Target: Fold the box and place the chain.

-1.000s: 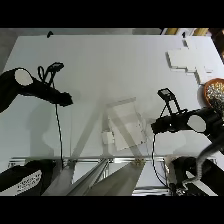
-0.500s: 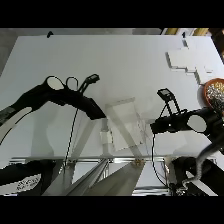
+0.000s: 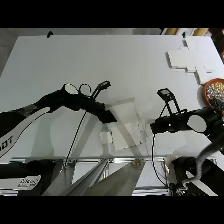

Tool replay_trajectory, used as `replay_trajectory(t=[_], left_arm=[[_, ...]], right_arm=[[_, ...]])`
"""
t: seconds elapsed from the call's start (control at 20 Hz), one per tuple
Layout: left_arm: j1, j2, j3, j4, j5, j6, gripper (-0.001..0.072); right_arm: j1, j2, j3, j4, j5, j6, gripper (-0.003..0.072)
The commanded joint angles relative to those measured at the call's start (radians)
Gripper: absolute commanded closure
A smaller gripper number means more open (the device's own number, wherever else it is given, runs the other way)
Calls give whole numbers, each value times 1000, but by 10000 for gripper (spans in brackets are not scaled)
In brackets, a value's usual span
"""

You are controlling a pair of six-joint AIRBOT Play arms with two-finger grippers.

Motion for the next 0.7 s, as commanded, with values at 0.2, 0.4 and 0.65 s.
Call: replay_trajectory(t=[0.2,0.4,0.65], left_arm=[[-3,-42,-1,-129,-48,96,437],[-3,-40,0,-128,-58,207,708],[-46,44,3,-13,-29,546,709]], right_arm=[[1,1,0,0,0,-2,668],[1,2,1,0,0,-2,668],[1,6,115,-66,49,-2,336]])
